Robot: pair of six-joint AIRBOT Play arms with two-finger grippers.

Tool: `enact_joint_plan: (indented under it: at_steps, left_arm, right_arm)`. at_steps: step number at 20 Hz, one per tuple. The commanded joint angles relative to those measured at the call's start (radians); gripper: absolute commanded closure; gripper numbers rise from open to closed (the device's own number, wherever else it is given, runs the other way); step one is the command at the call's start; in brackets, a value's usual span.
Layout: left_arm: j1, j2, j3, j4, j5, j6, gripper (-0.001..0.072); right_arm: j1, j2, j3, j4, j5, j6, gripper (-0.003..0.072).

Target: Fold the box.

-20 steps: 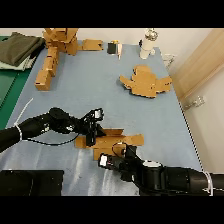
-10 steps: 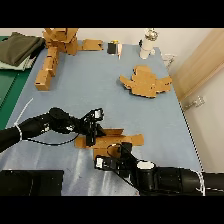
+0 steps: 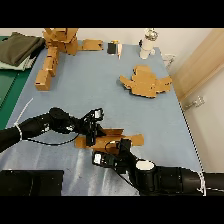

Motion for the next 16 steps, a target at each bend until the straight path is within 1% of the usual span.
enact_joint_plan:
  at_steps: [1,2,4,5,6,8,10,11,14,16]
  left_arm:
    - [0.000,0.000,0.001,0.000,0.000,0.000,0.0698]
    - [0.000,0.000,0.001,0.000,0.000,0.000,0.0698]
    - [0.000,0.000,0.001,0.000,0.000,0.000,0.0698]
    - [0.000,0.000,0.001,0.000,0.000,0.000,0.0699]
    - [0.000,0.000,0.001,0.000,0.000,0.000,0.0698]
    - [0.000,0.000,0.001,0.000,-0.001,0.000,0.0699]
    - [0.000,0.000,0.001,0.000,0.001,0.000,0.0699]
    - [0.000,0.000,0.001,0.000,0.000,0.000,0.0698]
    - [0.000,0.000,0.001,0.000,0.000,0.000,0.0698]
    - [0.000,0.000,0.001,0.000,-0.001,0.000,0.0698]
  right_arm:
    - [0.000,-0.001,0.002,0.017,-0.002,0.014,0.0238]
    - [-0.005,-0.001,0.001,0.003,-0.001,0.014,0.0223]
    - [-0.051,0.000,0.001,0.018,0.008,0.016,0.0220]
    - [-0.088,0.003,0.001,0.055,0.019,0.016,0.0133]
    - [-0.130,0.009,0.000,0.095,0.019,0.008,-0.0034]
    - [-0.225,0.034,0.000,0.212,0.067,-0.096,-0.0034]
    - [-0.285,0.085,0.000,0.305,0.073,-0.199,-0.0034]
    - [-0.297,0.108,-0.003,0.322,0.071,-0.227,-0.0034]
    - [-0.304,0.166,-0.045,0.272,0.102,-0.259,-0.0034]
    - [-0.309,0.197,-0.087,0.215,0.172,-0.259,-0.0034]
